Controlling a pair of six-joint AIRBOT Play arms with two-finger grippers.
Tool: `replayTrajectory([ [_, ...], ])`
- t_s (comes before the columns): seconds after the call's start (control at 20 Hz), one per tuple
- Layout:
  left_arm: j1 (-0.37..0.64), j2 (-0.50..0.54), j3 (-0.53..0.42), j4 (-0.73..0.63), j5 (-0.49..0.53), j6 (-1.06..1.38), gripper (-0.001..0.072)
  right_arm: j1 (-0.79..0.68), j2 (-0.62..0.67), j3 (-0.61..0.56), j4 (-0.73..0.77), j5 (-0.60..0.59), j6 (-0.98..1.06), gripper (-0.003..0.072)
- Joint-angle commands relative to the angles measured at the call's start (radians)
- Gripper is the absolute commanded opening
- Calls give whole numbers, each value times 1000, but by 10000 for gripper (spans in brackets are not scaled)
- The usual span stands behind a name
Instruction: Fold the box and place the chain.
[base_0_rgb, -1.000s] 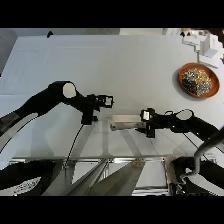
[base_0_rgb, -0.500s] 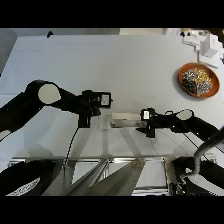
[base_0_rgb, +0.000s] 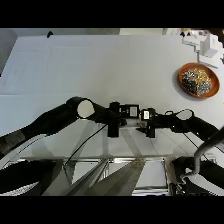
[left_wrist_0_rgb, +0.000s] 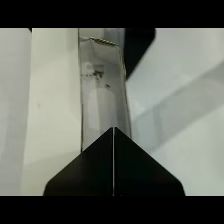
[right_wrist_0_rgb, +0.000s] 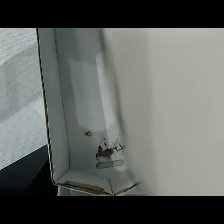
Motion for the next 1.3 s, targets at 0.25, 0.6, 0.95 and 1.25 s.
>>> replayTrajectory([
  [0.25, 15, -111, 1, -181, 346, 0, 5, 0, 0, 0, 0, -2, 0, 336],
  [0.6, 15, -192, 1, -193, 303, -42, 5, 0, 0, 0, 0, -2, 0, 336],
  [0.95, 68, -56, 0, -142, 195, -48, 3, 0, 0, 0, 0, -2, -1, 336],
  [1.25, 181, 87, -3, 196, -195, -106, 7, 0, 0, 0, 0, -2, -1, 336],
])
